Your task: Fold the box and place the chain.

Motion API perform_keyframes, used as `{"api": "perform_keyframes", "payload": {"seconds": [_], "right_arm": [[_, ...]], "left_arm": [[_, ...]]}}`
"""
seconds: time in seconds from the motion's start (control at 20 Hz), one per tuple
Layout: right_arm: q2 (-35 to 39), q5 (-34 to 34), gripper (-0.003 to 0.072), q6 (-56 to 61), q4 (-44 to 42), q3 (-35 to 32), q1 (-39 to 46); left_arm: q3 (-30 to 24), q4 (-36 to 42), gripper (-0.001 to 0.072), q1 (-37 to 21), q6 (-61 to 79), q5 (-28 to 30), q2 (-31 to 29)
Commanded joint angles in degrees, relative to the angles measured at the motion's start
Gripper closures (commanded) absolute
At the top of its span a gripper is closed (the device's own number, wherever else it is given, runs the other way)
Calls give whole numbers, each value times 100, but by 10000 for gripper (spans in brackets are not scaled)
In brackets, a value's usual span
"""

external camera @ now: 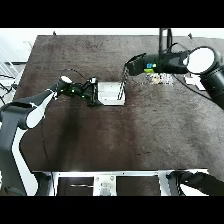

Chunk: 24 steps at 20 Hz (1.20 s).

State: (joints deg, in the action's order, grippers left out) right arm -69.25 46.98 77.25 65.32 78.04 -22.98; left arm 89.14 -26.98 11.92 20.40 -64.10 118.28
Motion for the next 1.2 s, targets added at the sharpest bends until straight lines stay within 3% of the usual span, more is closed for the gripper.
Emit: {"api": "perform_keyframes", "payload": {"seconds": [0.0, 0.35, 0.6, 0.8, 0.9, 1.15], "right_arm": [[20, -490, 673, 232, 22, -444, -323], [-304, -2643, 673, 229, -35, -1631, -828], [-1139, -2734, 673, 229, -35, -1703, -955], [-2024, -3185, 673, 260, -35, -1698, -933], [-1871, -3171, 674, 511, -35, -1652, -901], [-525, -3112, 674, 496, -7, -1637, -883]], "left_arm": [[2, 0, 292, -2, 0, 0, 0], [2, 0, 292, -2, 0, 0, 0], [2, 0, 292, -2, 0, 2, 0], [2, 0, 291, -2, 0, 0, 0], [2, 0, 292, -2, 0, 0, 0], [2, 0, 292, -2, 0, 2, 0]]}}
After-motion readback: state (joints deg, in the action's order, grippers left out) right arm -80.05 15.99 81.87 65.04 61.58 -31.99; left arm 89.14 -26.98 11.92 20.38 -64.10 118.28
